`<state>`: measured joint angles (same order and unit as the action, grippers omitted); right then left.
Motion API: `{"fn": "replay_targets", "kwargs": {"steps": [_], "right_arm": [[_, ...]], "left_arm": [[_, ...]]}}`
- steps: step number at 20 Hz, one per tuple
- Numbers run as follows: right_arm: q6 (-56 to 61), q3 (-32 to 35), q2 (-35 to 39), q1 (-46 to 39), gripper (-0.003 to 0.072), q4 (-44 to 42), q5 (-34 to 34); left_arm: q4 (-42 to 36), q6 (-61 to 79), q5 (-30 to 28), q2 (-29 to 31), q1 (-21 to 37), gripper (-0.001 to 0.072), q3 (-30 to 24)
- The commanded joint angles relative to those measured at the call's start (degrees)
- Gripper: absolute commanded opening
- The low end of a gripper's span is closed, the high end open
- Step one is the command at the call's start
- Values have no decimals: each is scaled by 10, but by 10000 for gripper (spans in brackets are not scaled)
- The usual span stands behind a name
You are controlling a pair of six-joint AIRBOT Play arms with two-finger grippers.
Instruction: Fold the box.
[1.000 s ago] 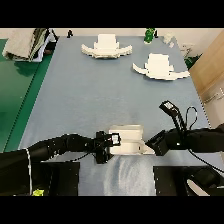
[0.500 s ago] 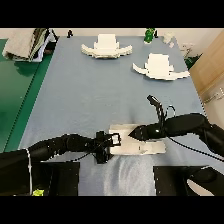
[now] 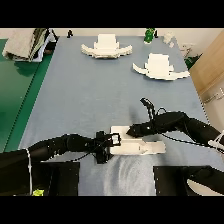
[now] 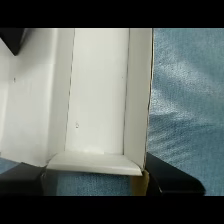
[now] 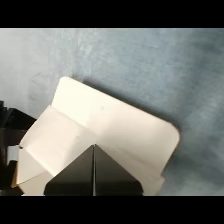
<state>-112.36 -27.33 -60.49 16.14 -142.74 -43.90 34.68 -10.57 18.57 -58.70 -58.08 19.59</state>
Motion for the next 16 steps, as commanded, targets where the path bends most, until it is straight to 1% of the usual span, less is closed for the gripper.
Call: {"fn": "replay_targets", "kwargs": {"steps": [1, 7, 9, 11, 12, 13, 15, 16], "right_arm": [[-26, 0, -18, 0, 5, 0, 6], [-34, 0, -9, 0, 3, 0, 5], [-48, -9, 18, 0, 3, 0, -2], [-48, -16, 70, 0, 2, 5, -12], [-54, -16, 103, 0, 2, 13, -29], [-58, -16, 134, 0, 2, 34, -60], [-62, -15, 197, 0, 2, 97, -170], [-67, -12, 227, 0, 3, 124, -237]], "left_arm": [[0, 0, 0, 0, 0, 449, 0], [0, 0, 0, 0, 0, 449, 0], [0, 0, 0, 0, 0, 450, 0], [0, 0, 0, 0, 0, 449, 0], [0, 0, 0, 0, 0, 449, 0], [0, 0, 0, 0, 0, 449, 0], [0, 0, 0, 0, 0, 449, 0], [0, 0, 0, 0, 0, 449, 0]]}}
